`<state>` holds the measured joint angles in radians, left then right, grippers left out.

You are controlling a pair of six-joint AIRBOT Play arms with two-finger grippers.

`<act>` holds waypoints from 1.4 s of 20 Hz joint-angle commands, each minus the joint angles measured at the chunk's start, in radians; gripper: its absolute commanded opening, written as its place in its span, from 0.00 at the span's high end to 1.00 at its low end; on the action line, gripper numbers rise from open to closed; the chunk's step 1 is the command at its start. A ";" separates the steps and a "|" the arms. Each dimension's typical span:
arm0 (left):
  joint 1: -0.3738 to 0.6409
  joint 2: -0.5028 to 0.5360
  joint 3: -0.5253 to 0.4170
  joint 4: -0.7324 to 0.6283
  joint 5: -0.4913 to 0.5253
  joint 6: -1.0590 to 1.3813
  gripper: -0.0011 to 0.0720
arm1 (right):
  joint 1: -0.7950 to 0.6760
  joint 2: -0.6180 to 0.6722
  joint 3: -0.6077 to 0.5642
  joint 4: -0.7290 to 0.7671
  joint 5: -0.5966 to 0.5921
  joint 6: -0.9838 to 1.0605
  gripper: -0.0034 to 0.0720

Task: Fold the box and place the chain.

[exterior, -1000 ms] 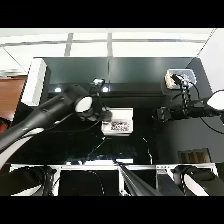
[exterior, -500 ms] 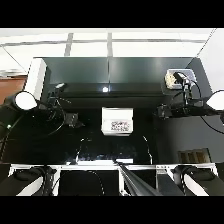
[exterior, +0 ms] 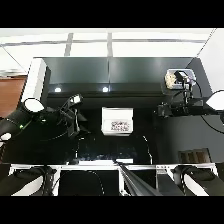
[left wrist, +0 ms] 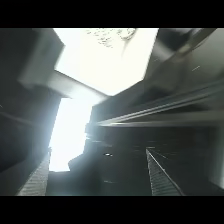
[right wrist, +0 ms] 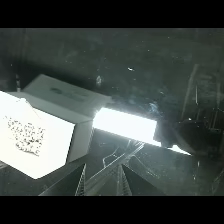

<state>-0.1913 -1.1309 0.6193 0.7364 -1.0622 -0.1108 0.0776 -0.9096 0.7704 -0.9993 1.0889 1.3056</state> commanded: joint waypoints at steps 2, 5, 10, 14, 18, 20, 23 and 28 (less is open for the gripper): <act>-0.018 -0.028 -0.004 0.002 0.138 0.286 0.01 | -0.001 0.001 0.000 0.000 -0.008 0.000 0.60; -0.037 -0.078 -0.004 -0.016 0.111 0.287 0.01 | 0.000 0.001 0.000 0.000 -0.042 0.000 0.60; -0.138 -0.129 -0.003 -0.114 0.206 0.325 0.01 | -0.001 0.001 0.000 0.000 -0.054 0.000 0.60; -0.196 -0.177 0.004 -0.171 0.216 0.324 0.01 | 0.000 0.001 0.000 0.000 -0.055 0.000 0.60; -0.220 -0.206 0.024 -0.173 0.217 0.319 0.01 | -0.001 0.001 0.000 0.000 -0.047 0.000 0.60; -0.232 -0.214 0.028 -0.172 0.230 0.317 0.01 | -0.001 0.001 0.000 -0.001 -0.052 0.000 0.60; -0.248 -0.222 0.030 -0.173 0.248 0.314 0.01 | -0.001 0.001 0.000 0.000 -0.058 0.000 0.60; -0.263 -0.239 0.048 -0.172 0.255 0.305 0.01 | -0.001 0.001 -0.002 0.000 -0.058 0.000 0.60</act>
